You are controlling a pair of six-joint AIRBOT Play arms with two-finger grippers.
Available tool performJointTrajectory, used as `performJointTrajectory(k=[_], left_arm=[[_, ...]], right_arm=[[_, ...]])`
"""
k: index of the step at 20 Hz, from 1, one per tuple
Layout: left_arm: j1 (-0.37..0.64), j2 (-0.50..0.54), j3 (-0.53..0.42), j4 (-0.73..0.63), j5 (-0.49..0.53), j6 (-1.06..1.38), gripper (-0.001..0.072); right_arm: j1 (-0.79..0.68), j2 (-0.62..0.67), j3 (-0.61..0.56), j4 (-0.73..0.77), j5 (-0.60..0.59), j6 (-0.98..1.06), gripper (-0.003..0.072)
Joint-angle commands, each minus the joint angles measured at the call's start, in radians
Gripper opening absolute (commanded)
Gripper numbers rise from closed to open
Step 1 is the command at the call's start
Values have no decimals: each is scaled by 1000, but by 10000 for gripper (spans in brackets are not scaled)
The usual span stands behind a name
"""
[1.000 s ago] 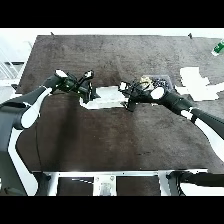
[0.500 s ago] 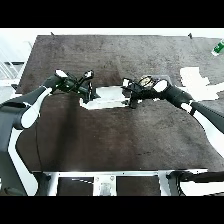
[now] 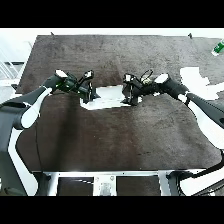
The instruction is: Fold the box and place the chain.
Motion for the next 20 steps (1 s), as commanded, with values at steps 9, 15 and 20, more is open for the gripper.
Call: performJointTrajectory(k=[9,15,20], left_arm=[[1,0,1,-4,0,0,20],[1,0,1,-4,-1,0,20],[1,0,1,-4,0,0,20]], right_arm=[[-17,-84,29,115,132,-107,675],[-16,-130,43,116,133,-157,675],[-17,-163,67,119,153,-177,675]])
